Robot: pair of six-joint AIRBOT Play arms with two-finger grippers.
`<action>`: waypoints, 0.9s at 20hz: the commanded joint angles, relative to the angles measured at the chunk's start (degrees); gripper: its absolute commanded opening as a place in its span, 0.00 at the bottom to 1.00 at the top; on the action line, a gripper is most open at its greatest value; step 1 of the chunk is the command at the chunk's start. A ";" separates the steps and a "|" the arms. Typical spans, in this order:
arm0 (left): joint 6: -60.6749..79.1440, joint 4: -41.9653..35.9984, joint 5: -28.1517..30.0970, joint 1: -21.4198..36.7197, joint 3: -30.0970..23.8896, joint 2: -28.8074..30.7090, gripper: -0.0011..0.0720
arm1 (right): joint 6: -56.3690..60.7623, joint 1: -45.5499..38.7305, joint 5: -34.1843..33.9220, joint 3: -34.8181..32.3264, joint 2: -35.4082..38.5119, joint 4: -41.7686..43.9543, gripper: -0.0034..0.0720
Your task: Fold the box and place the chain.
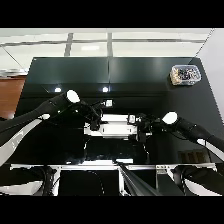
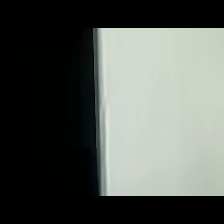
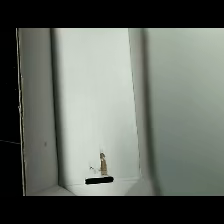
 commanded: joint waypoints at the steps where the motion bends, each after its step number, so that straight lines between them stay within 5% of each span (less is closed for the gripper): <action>1: 0.13 -0.15 -0.33 0.00 0.07 0.04 0.06 | 1.09 0.04 -0.35 0.31 -0.31 -0.44 0.92; 9: 0.13 -0.13 -0.33 0.00 0.07 0.00 0.06 | 1.31 0.04 -0.31 0.37 -0.33 -0.76 0.92; 11: 0.13 -0.13 -0.33 0.00 0.07 0.00 0.06 | 1.29 0.24 -0.33 0.37 -0.33 -0.90 0.67; 15: 0.11 -0.15 -0.52 0.00 0.07 0.02 0.09 | 1.46 0.46 -0.37 0.37 -0.33 -1.25 0.67; 18: -3.02 0.15 -0.37 0.68 0.09 0.79 0.71 | 1.44 0.46 -0.37 0.37 -0.33 -1.25 0.67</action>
